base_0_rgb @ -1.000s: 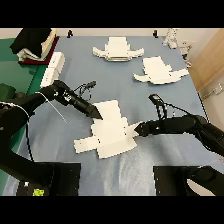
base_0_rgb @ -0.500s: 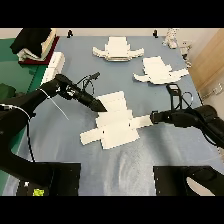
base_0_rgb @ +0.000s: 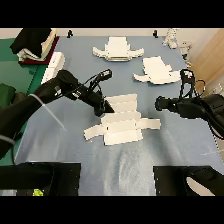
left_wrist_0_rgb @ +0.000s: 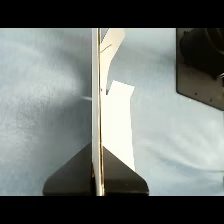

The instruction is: Fold the box.

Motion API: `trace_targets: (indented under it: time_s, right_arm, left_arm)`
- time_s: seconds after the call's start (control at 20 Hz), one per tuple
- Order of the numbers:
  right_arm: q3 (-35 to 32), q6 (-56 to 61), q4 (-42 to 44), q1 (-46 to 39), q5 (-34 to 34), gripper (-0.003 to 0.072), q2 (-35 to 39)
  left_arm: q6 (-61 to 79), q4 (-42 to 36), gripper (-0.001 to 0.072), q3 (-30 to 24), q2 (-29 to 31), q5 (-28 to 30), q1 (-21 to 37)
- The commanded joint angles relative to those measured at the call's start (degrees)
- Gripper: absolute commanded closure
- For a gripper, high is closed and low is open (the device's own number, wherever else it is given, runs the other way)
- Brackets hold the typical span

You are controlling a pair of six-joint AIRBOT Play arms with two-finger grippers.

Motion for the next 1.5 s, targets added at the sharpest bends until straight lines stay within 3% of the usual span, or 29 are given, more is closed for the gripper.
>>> trace_targets:
  time_s: [0.0, 0.1, 0.25, 0.45, 0.7, 0.85, 1.05, 1.2, 1.4, 1.45]
  right_arm:
    - [0.4, 2.2, -1.2, 0.0, -0.2, 0.0102, 0.0]
    - [0.4, 2.2, -1.4, 0.0, -0.2, 0.0102, -0.1]
    - [0.4, 2.2, -1.5, 0.0, -0.1, 0.0102, -0.1]
    - [0.4, 2.2, -1.4, 0.0, -0.1, 0.0102, -0.1]
    - [0.3, 2.2, -1.4, 0.0, -0.2, 0.0102, -0.1]
    - [0.3, 2.2, -1.4, 0.0, -0.2, 0.0102, -0.1]
    - [0.3, 2.2, -1.3, 0.0, -0.3, 0.0102, -0.1]
    - [0.1, 2.8, -1.3, 0.0, -0.1, 0.0102, -0.1]
    - [-1.0, 3.2, -1.0, 0.0, 0.0, 0.0111, -0.1]
    - [-1.0, 3.2, -1.0, 0.0, 0.0, 0.016, -0.1]
  left_arm:
    - [8.8, 0.0, 0.0699, -10.6, 12.0, 14.3, -4.9]
    - [14.5, -3.8, 0.0696, -17.5, 17.1, 20.9, -7.5]
    - [18.6, -7.6, 0.0696, -23.2, 18.5, 27.0, -11.2]
    - [18.8, -7.2, 0.0695, -25.0, 17.2, 37.0, -15.5]
    - [18.7, -7.1, 0.0694, -25.0, 13.3, 37.3, -15.8]
    - [18.7, -6.1, 0.0695, -24.2, 13.0, 34.0, -15.6]
    - [15.8, -4.8, 0.0695, -17.9, 13.2, 17.0, -8.7]
    - [15.6, -4.9, 0.0695, -13.9, 12.5, 7.9, -2.4]
    - [14.8, -5.0, 0.0696, -10.6, 7.5, 6.3, -0.7]
    - [14.8, -5.0, 0.0695, -10.3, 6.1, 6.0, -0.8]
